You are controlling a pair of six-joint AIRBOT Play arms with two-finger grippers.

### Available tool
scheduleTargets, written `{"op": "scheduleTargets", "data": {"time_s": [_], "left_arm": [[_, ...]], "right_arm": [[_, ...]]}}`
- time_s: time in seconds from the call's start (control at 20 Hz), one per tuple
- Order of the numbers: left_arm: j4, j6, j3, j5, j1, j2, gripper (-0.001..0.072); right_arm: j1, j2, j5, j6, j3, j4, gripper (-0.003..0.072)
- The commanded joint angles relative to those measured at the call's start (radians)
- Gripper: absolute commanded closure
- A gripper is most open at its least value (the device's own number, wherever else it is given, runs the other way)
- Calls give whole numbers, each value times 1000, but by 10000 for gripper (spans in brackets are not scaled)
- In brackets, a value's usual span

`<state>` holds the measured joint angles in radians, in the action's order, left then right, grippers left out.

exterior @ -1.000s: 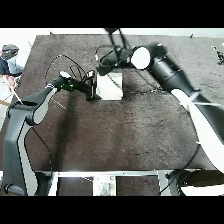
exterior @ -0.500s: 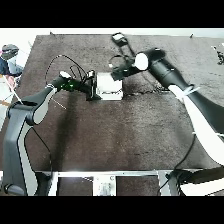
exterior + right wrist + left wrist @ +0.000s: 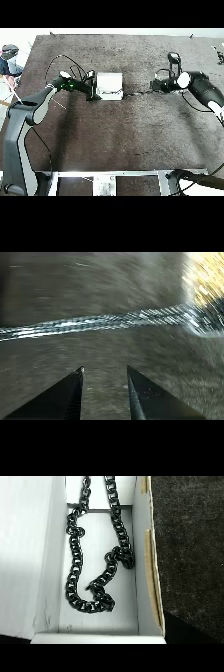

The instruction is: Fold the box and place the chain.

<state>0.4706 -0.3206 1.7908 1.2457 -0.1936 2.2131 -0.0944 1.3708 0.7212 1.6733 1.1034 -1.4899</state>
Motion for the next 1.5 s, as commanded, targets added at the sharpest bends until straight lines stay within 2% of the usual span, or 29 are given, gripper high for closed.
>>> {"op": "scheduleTargets", "data": {"time_s": [0.0,0.15,0.55,0.65,0.75,0.9,1.05,1.15,1.3,1.45], "left_arm": [[0,0,0,0,0,0,470],[0,0,0,0,0,0,470],[0,0,0,0,0,0,470],[0,0,0,0,0,0,470],[0,0,0,0,0,0,470],[0,0,0,0,0,0,470],[0,0,0,0,0,0,470],[0,0,0,0,0,0,470],[0,0,0,0,0,0,470],[0,0,0,0,0,0,470]], "right_arm": [[97,53,-143,45,-84,82,369],[114,127,-253,45,-84,161,369],[114,230,-427,44,-79,287,372],[113,247,-457,44,-79,299,549],[112,248,-460,44,-79,302,677],[109,240,-449,44,-79,302,677],[56,166,-358,1,-79,301,678],[-5,66,-331,-37,-79,301,677],[-91,-82,-347,-55,-77,301,677],[-176,-176,-401,-58,-50,301,677]]}}
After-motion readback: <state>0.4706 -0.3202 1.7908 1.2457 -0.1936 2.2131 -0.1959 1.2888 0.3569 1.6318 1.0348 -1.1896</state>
